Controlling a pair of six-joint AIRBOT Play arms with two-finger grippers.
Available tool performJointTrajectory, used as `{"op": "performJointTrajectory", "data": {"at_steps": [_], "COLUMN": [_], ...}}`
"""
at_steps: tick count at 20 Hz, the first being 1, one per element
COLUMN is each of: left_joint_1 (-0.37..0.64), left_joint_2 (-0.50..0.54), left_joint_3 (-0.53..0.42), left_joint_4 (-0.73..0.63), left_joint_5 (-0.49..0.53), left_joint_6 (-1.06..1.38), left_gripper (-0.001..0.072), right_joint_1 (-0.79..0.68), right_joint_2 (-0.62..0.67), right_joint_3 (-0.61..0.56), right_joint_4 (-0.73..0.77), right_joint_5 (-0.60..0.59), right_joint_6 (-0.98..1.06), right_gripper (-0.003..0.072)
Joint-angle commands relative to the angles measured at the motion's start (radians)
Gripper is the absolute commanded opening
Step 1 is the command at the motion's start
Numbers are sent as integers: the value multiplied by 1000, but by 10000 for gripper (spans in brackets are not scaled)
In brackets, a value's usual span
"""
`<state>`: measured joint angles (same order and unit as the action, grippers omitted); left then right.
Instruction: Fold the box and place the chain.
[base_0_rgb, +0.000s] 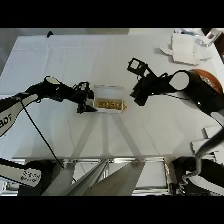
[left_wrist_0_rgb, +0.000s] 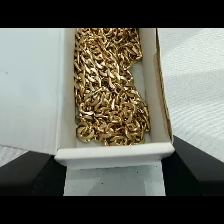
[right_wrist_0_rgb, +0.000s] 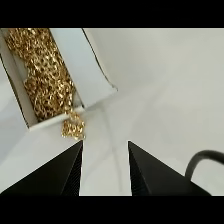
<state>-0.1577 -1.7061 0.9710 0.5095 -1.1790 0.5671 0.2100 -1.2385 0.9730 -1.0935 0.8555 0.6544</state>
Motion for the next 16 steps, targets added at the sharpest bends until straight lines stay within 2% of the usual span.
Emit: {"op": "performJointTrajectory", "data": {"at_steps": [1,2,4,8,13,16], "left_joint_1": [0,0,0,0,0,0], "left_joint_2": [0,0,0,0,0,0], "left_joint_3": [1,1,1,1,1,1], "left_joint_4": [0,0,0,0,0,0], "left_joint_5": [0,0,0,0,0,0], "left_joint_6": [0,0,0,0,0,0], "left_gripper": [154,154,154,154,154,154], "right_joint_1": [-16,-16,0,69,90,124], "right_joint_2": [-100,-133,-182,-199,-209,-222], "right_joint_3": [-3,-3,-3,-3,-3,-3], "right_joint_4": [-9,-9,-13,-12,-8,-9], "right_joint_5": [31,35,50,24,9,-78], "right_joint_6": [0,0,-10,-87,-87,-87], "right_gripper": [316,323,430,433,433,435]}}
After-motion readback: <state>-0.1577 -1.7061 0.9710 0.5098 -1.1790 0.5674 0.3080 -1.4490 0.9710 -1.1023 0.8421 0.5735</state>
